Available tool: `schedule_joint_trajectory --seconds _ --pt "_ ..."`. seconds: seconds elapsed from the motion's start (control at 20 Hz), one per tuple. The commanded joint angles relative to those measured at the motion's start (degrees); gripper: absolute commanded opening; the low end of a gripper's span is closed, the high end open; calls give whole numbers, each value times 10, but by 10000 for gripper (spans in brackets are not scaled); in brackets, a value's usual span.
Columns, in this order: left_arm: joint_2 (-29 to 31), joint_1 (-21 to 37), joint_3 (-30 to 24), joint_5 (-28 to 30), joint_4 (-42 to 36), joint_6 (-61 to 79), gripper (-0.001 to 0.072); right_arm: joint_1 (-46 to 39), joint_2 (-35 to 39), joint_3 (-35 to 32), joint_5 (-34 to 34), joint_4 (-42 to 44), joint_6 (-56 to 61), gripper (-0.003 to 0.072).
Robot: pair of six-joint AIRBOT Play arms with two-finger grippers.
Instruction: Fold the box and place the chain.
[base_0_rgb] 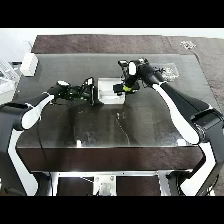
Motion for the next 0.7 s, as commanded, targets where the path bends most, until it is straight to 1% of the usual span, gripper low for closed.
schedule_joint_trajectory --seconds 0.0,0.1,0.2,0.3,0.45,0.55,0.6,0.65 --pt "0 1 0 0 1 0 393 -3 37 1 -17 -33 1 499" --pt "0 1 0 0 1 0 393 -7 69 1 -31 -60 -16 499" --pt "0 1 0 0 1 0 393 -17 99 0 -38 -126 -23 499" --pt "0 1 0 0 1 0 393 -44 110 0 -63 -161 -48 498" --pt "0 1 0 0 1 0 393 -123 109 -9 -131 -162 -75 497" --pt "0 1 0 0 1 0 393 -183 107 -13 -183 -136 -82 493" --pt "0 1 0 0 1 0 393 -208 104 -13 -203 -115 -106 451" --pt "0 1 0 0 1 0 393 -233 97 -12 -225 -80 -143 426"
